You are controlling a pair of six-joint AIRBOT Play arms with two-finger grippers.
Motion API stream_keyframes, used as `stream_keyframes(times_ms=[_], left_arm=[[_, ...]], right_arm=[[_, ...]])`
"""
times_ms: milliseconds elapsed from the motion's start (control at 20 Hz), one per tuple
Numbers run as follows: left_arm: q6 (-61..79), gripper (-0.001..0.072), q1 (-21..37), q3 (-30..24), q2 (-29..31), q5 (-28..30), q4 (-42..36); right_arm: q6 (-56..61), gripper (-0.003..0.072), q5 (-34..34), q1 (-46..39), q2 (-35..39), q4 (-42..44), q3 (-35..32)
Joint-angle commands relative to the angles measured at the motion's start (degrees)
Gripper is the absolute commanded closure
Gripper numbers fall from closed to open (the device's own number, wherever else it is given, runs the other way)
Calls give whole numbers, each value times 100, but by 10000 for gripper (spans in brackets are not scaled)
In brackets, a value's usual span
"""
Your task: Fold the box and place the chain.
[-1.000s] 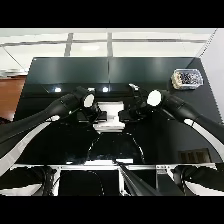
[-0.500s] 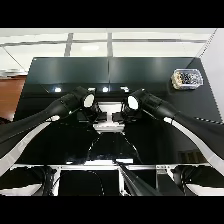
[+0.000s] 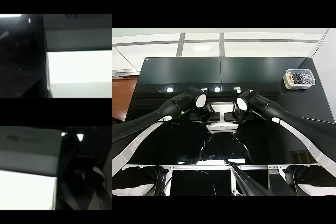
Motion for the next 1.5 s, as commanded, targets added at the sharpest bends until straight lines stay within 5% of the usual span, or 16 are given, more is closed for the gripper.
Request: stream_keyframes(times_ms=[0, 150, 250, 750, 900, 950, 1000, 1250, 1300, 1350, 1450], left_arm=[[39, 687, 9, 0, 0, 0, 61], [39, 686, 9, 0, 0, 13, 61], [39, 686, 9, 0, 0, 11, 61], [39, 686, 9, 0, 0, 11, 61], [39, 686, 9, 0, 0, 9, 61], [39, 686, 9, 0, 0, 11, 61], [39, 686, 9, 0, 0, 11, 61], [39, 686, 9, 0, 0, 11, 61], [39, 687, 9, 0, 0, 11, 61], [39, 687, 9, 0, 0, 13, 61], [39, 687, 11, 0, 0, 11, 63]], right_arm=[[-44, 672, -66, 52, -2, -52, 9], [-44, 670, -57, 76, -2, -57, 9], [-44, 421, -37, 76, -2, -4, 9], [7, 423, 332, 190, -216, -61, 199], [90, 494, 267, 295, -267, -179, 212], [133, 632, 269, 310, -264, -271, 225], [138, 672, 289, 310, -267, -304, 229], [157, 671, 323, 310, -264, -289, 243], [157, 639, 328, 308, -258, -289, 275], [155, 421, 369, 304, -249, -295, 337], [146, 379, 601, 289, -223, -319, 527]])
